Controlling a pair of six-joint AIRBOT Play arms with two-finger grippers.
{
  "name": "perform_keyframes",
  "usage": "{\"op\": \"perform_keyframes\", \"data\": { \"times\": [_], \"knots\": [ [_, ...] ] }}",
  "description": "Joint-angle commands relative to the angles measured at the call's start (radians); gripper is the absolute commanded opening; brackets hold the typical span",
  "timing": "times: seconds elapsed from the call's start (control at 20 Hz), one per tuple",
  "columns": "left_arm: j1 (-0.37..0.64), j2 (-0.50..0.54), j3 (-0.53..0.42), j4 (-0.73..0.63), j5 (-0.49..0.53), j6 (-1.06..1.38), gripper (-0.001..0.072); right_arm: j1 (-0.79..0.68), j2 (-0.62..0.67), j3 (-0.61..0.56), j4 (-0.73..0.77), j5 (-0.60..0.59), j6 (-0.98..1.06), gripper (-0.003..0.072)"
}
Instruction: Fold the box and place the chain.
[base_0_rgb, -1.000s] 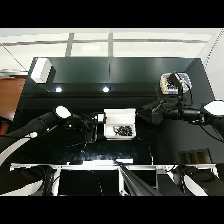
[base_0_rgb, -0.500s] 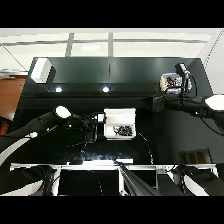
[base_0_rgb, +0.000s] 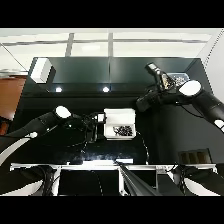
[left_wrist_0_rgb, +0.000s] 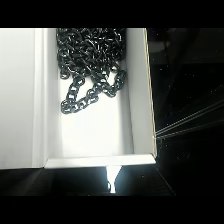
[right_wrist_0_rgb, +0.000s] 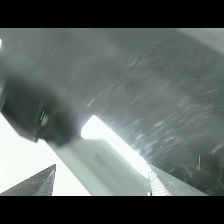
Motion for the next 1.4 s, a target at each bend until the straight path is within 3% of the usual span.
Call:
{"op": "perform_keyframes", "data": {
  "times": [0.0,0.15,0.55,0.65,1.0,1.35],
  "knots": [
    [0.0,-0.001,0.001,0.0,0.0,0.0,0.0438,0.015,-0.025,0.014,-0.027,0.201,-0.1,0.0709],
    [0.0,-0.001,0.001,0.0,0.0,0.0,0.0438,0.015,-0.025,0.014,-0.026,0.275,-0.147,0.0709],
    [0.0,-0.001,0.001,0.0,0.0,0.0,0.0438,0.082,-0.025,0.014,-0.071,0.297,-0.303,0.071],
    [0.0,-0.001,0.001,0.0,0.0,0.0,0.0438,0.103,-0.025,0.014,-0.129,0.296,-0.307,0.071],
    [0.0,-0.001,0.001,0.0,0.0,0.001,0.0438,0.106,0.012,0.014,-0.129,0.365,-0.297,0.0709],
    [0.0,-0.001,0.001,0.0,0.0,0.001,0.0438,0.146,0.012,0.013,-0.227,0.294,-0.286,0.071]
  ]
}}
